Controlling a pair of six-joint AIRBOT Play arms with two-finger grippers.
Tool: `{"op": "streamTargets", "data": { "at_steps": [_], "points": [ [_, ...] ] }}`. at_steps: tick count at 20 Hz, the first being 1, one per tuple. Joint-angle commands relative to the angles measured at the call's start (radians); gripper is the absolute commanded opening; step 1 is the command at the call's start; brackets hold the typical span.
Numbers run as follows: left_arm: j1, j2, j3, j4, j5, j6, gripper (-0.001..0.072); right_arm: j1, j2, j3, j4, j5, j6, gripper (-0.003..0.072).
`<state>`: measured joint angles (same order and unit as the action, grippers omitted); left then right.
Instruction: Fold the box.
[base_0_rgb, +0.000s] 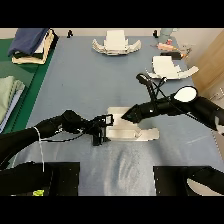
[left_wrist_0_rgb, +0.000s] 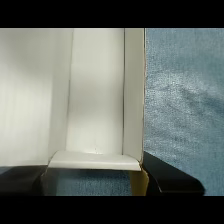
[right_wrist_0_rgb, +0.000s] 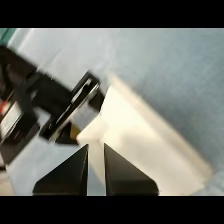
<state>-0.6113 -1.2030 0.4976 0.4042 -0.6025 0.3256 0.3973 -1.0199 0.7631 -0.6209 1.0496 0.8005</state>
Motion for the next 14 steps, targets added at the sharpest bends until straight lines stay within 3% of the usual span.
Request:
{"op": "streamTargets", "data": {
  "at_steps": [1,5,6,10,14],
  "points": [
    [0.0,0.0,0.001,0.0,0.001,-0.001,0.0494,0.0,0.14,-0.032,-0.158,0.182,-0.042,0.0166],
    [0.0,0.0,0.001,0.0,0.001,-0.001,0.0494,0.002,0.25,-0.136,-0.381,0.206,-0.127,0.0534],
    [0.0,0.0,0.001,0.0,0.001,-0.001,0.0494,0.002,0.262,-0.167,-0.45,0.198,-0.197,0.0571],
    [0.0,0.0,0.001,0.0,0.001,-0.001,0.0495,0.002,0.273,-0.265,-0.584,0.049,-0.382,0.0591],
    [0.0,0.0,0.001,0.0,0.001,-0.001,0.0494,0.002,0.266,-0.308,-0.536,-0.174,-0.606,0.0586]
  ]
}}
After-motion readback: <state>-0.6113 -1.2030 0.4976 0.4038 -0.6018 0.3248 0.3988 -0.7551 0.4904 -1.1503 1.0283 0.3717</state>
